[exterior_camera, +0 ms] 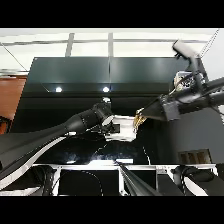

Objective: Fold the box and place the chain.

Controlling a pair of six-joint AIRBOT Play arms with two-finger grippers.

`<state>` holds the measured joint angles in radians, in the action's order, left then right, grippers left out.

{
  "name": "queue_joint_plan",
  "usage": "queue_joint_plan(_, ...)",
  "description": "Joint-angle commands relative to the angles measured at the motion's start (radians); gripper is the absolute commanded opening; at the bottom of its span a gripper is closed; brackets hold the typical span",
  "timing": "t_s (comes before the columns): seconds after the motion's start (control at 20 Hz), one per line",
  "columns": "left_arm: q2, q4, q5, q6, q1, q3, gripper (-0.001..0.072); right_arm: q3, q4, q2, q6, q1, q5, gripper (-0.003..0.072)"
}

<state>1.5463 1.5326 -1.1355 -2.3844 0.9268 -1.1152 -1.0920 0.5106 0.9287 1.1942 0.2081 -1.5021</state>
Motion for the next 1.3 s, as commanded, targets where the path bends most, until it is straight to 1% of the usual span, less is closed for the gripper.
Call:
queue_joint_plan(0.0,0.001,0.000,0.000,0.000,0.000,0.000,0.0031,0.114,-0.010,0.014,-0.005,0.059,0.133,0.0005)
queue_joint_plan(0.25,0.001,0.000,0.000,0.000,0.000,0.000,0.0032,0.257,0.085,0.031,0.013,0.070,0.273,0.0007)
queue_joint_plan(0.45,0.001,0.000,0.000,0.000,0.000,0.000,0.0032,0.354,0.092,0.032,0.029,0.071,0.362,0.0017)
queue_joint_plan(0.5,0.001,0.000,0.000,0.000,0.000,0.000,0.0031,0.363,0.092,0.032,0.033,0.071,0.370,0.0053)
queue_joint_plan(0.55,0.001,0.000,0.000,0.000,0.000,0.000,0.0031,0.364,0.092,0.032,0.033,0.070,0.369,0.0296)
queue_joint_plan(0.6,0.001,0.000,0.000,0.000,0.000,0.000,0.0032,0.359,0.094,0.032,0.031,0.053,0.351,0.0486)
queue_joint_plan(0.65,0.001,0.000,0.000,0.000,0.000,0.000,0.0032,0.343,0.112,0.031,0.027,0.012,0.310,0.0506)
queue_joint_plan(0.75,0.001,0.000,0.000,0.000,0.000,0.000,0.0032,0.293,0.204,0.025,0.010,-0.123,0.219,0.0506)
queue_joint_plan(0.8,0.001,0.000,0.000,0.000,0.000,0.000,0.0032,0.283,0.262,0.021,0.005,-0.198,0.218,0.0506)
queue_joint_plan(0.85,0.001,0.000,0.000,0.000,0.000,0.000,0.0031,0.285,0.336,0.019,0.006,-0.278,0.251,0.0506)
queue_joint_plan(0.9,0.001,0.000,0.000,0.000,0.000,0.000,0.0032,0.296,0.420,0.019,0.010,-0.340,0.324,0.0506)
queue_joint_plan(0.95,0.001,0.000,0.000,0.000,0.000,0.000,0.0032,0.318,0.493,0.019,0.039,-0.385,0.430,0.0506)
queue_joint_plan(1.0,0.001,0.000,0.000,0.000,0.000,0.000,0.0032,0.353,0.560,0.023,0.121,-0.422,0.569,0.0506)
queue_joint_plan(1.05,0.001,0.000,0.000,0.000,0.000,0.000,0.0031,0.379,0.628,0.040,0.249,-0.444,0.682,0.0507)
queue_joint_plan(1.1,0.001,0.000,0.000,0.000,0.000,0.000,0.0032,0.383,0.671,0.075,0.320,-0.449,0.739,0.0511)
queue_joint_plan(1.15,0.001,0.000,0.000,0.000,0.000,0.000,0.0032,0.381,0.660,0.122,0.343,-0.448,0.788,0.0647)
queue_joint_plan(1.2,0.001,0.000,0.000,0.000,0.000,0.000,0.0031,0.370,0.623,0.179,0.341,-0.445,0.833,0.0701)
queue_joint_plan(1.25,0.001,0.000,0.000,0.000,0.000,0.000,0.0032,0.343,0.594,0.243,0.343,-0.443,0.867,0.0702)
